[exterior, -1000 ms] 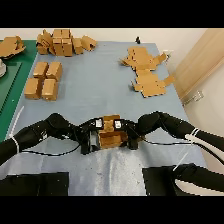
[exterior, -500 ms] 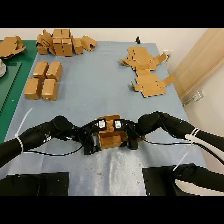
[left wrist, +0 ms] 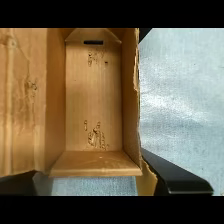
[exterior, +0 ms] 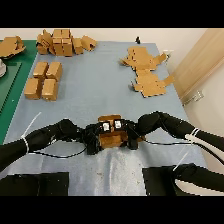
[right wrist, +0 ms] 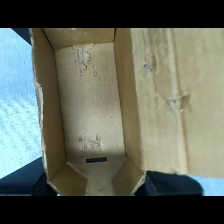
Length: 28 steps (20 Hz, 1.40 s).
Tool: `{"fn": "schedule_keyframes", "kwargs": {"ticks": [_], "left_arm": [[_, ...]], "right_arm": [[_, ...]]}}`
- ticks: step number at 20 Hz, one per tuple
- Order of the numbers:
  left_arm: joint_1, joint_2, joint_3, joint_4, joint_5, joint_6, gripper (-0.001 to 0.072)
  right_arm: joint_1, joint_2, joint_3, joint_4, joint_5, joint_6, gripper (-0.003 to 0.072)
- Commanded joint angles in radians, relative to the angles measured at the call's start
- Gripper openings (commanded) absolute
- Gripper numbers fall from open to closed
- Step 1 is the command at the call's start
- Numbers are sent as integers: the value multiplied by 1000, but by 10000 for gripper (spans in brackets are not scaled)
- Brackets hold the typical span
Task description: Fold the box.
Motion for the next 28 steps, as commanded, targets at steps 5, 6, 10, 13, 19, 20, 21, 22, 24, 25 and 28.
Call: {"fn": "schedule_keyframes", "kwargs": {"ticks": [5,6,10,13,19,20,21,22,24,25,28], "left_arm": [[-6,-1,0,10,32,0,517],[-6,-1,0,13,31,0,517],[-6,-1,0,13,31,0,517],[-6,-1,0,13,31,0,517],[-6,-1,0,13,31,0,517],[-6,-1,0,13,31,0,517],[-6,-1,0,13,31,0,517],[-6,-1,0,13,31,0,517],[-8,-1,0,12,30,0,517],[-8,-1,0,13,30,0,517],[-7,-1,0,12,29,0,517]], "right_arm": [[1,-1,0,0,0,0,570],[1,-1,0,0,0,0,570],[1,-1,0,0,0,0,570],[1,-1,0,0,0,0,570],[1,-1,0,0,0,0,570],[1,-1,0,0,0,0,570],[1,-1,0,0,0,0,570],[1,-1,0,0,0,0,570],[-1,-1,0,-3,0,0,576],[0,1,0,-7,-8,0,582],[-8,15,1,-17,-15,1,714]]}}
